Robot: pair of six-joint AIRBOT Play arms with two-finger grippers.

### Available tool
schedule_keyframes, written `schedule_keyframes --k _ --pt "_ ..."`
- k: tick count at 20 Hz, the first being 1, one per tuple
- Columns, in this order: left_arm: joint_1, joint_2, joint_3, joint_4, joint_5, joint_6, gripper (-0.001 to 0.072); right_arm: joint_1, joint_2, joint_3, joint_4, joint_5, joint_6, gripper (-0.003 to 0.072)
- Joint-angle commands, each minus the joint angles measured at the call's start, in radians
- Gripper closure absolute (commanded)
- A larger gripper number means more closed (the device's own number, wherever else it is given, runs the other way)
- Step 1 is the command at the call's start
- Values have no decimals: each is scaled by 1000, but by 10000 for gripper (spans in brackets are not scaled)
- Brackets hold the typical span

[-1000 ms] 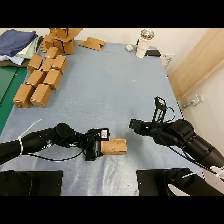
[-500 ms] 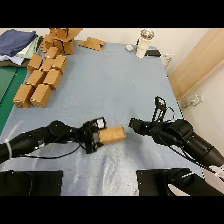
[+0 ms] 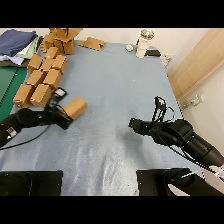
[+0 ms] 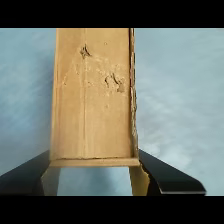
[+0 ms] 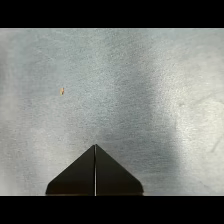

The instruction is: Fold the box.

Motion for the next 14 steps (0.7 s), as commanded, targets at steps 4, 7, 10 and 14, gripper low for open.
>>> schedule_keyframes --k 4,7,10,14 --pt "419 38 0 134 -223 -97 191 0 -1 1 -19 0 -10 682" --pt "520 76 1 176 -291 -98 192 0 -1 1 -19 1 -10 682" --pt "588 106 1 233 -295 -104 192 0 -1 1 -19 1 -10 682" --pt "642 97 2 237 -219 -103 191 0 -1 1 -19 10 -10 682"
